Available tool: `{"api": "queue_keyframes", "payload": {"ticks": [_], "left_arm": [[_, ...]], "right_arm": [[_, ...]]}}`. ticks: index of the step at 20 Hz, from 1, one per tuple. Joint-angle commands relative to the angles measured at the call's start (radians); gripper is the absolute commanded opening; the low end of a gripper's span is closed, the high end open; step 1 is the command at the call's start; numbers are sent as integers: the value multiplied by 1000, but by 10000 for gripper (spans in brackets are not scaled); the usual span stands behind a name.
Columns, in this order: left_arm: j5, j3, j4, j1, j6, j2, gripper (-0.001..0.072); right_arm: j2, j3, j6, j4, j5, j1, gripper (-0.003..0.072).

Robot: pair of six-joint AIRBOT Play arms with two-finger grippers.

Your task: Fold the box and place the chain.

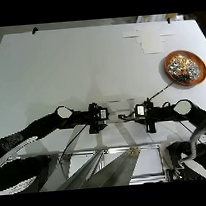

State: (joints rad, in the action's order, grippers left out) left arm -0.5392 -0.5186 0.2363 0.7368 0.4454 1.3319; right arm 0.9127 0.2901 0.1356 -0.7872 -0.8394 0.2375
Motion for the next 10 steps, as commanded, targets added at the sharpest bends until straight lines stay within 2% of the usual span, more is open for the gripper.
{"api": "queue_keyframes", "payload": {"ticks": [1, 3, 6, 8, 10], "left_arm": [[0, 0, 0, 0, 0, 0, 151], [0, 0, 0, 0, 0, 0, 151], [0, 0, 0, 0, 0, 0, 151], [0, 0, 0, 0, 0, 0, 151], [0, 0, 0, 0, 0, 0, 151]], "right_arm": [[2, 0, 5, -1, -10, 0, 93], [2, 0, 4, -8, -10, 0, 17], [0, 2, -120, -101, -10, 0, 15], [-13, 23, -285, -251, -31, 0, 15], [-41, 87, -429, -379, -103, 0, 15]]}}
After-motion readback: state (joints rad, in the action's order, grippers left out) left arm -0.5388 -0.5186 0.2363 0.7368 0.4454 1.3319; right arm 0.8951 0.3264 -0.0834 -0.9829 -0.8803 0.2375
